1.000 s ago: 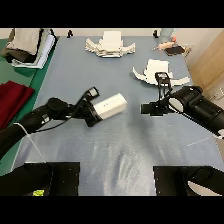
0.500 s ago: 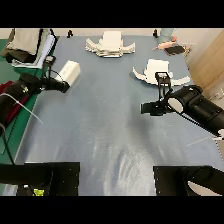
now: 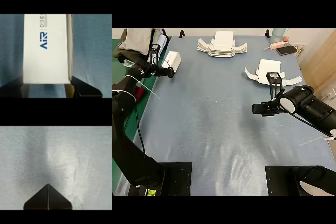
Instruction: Fold the box.
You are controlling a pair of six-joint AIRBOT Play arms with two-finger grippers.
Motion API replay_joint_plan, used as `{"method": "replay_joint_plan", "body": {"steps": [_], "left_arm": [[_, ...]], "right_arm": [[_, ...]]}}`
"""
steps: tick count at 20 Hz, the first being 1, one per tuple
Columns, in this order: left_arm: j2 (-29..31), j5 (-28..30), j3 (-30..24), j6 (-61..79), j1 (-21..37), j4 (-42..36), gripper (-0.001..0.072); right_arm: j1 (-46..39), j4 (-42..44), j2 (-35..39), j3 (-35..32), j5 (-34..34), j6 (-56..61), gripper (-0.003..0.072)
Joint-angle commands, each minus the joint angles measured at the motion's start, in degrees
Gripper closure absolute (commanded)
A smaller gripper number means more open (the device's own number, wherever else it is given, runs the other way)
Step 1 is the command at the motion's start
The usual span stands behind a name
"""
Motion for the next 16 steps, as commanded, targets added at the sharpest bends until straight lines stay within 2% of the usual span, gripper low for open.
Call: {"method": "replay_joint_plan", "body": {"steps": [1, 13, 14, 15, 16], "left_arm": [[-5.1, -0.1, 4.2, -1.5, 0.2, 1.1, 0.0262], [-6.5, 2.1, 4.2, -1.3, 0.8, 0.9, 0.0261], [-6.5, 2.4, 4.2, -1.3, 0.8, 0.9, 0.0245], [-6.5, 2.5, 4.2, -1.3, 0.8, 0.9, 0.0065], [-6.5, 2.5, 4.2, -1.4, 0.9, 0.9, 0.0006]], "right_arm": [[0.0, 0.0, 0.0, 0.0, 0.0, 0.0, 0.0684], [0.0, 0.0, 0.0, 0.0, 0.0, 0.0, 0.0684], [0.0, 0.0, 0.0, 0.0, 0.0, 0.0, 0.0685], [0.0, 0.0, 0.0, 0.0, 0.0, 0.0, 0.0684], [0.0, 0.0, 0.0, 0.0, 0.0, 0.0, 0.0684]]}}
